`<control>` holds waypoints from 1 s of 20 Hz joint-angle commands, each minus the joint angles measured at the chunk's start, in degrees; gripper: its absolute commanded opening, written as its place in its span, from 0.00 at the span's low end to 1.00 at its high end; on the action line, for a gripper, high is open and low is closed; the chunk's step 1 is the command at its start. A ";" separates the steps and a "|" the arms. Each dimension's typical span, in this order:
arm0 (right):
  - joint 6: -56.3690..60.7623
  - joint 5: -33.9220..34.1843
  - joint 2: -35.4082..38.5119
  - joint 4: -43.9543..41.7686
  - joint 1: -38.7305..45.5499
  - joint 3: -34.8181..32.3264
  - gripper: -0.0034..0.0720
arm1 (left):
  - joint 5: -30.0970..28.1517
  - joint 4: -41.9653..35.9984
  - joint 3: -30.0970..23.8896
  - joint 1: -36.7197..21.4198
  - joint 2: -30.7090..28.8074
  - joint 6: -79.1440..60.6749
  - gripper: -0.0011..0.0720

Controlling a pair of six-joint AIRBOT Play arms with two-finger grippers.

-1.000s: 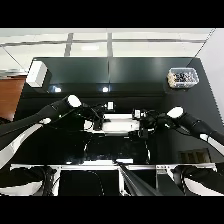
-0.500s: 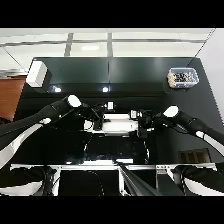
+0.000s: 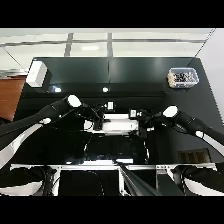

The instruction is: Fold the box and place the chain.

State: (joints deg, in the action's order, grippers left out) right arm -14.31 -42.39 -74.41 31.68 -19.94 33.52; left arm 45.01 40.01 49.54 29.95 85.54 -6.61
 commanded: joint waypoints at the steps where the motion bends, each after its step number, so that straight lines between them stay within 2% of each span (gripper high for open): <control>1: 0.46 0.13 -0.15 0.15 -0.04 0.15 0.98 | -0.02 0.00 -0.02 0.02 0.04 -0.02 0.05; 6: 0.46 0.11 -0.15 0.17 -0.04 0.15 0.98 | -0.02 0.00 -0.02 0.02 0.02 -0.04 0.05; 8: 0.44 0.04 -0.15 0.28 -0.07 0.15 0.75 | -0.04 -0.02 -0.02 0.02 0.02 -0.04 0.05; 15: 0.46 0.11 -0.15 0.28 -0.07 0.15 0.75 | 0.20 0.02 0.52 -0.02 -0.22 3.67 0.06; 16: 0.46 0.11 -0.15 0.28 -0.07 0.15 0.75 | 0.24 0.04 0.94 -0.04 -0.44 5.16 0.22; 17: 0.46 0.11 -0.15 0.31 -0.07 0.15 0.75 | 0.26 0.07 1.31 -0.04 -0.92 6.05 0.55; 18: 0.46 0.09 -0.15 0.28 -0.07 0.15 0.73 | 0.26 0.07 1.70 -0.11 -1.44 6.40 0.71; 19: 0.46 0.09 -0.15 0.28 -0.07 0.15 0.56 | 0.55 0.09 2.12 -0.33 -2.16 7.61 0.74; 20: 0.46 0.07 -0.15 0.31 -0.07 0.15 0.56 | 0.72 0.15 2.27 -0.74 -3.17 9.05 0.74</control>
State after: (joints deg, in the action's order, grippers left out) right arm -13.87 -42.13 -74.52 31.94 -19.99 33.63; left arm 45.58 40.42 51.05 29.69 83.92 -1.08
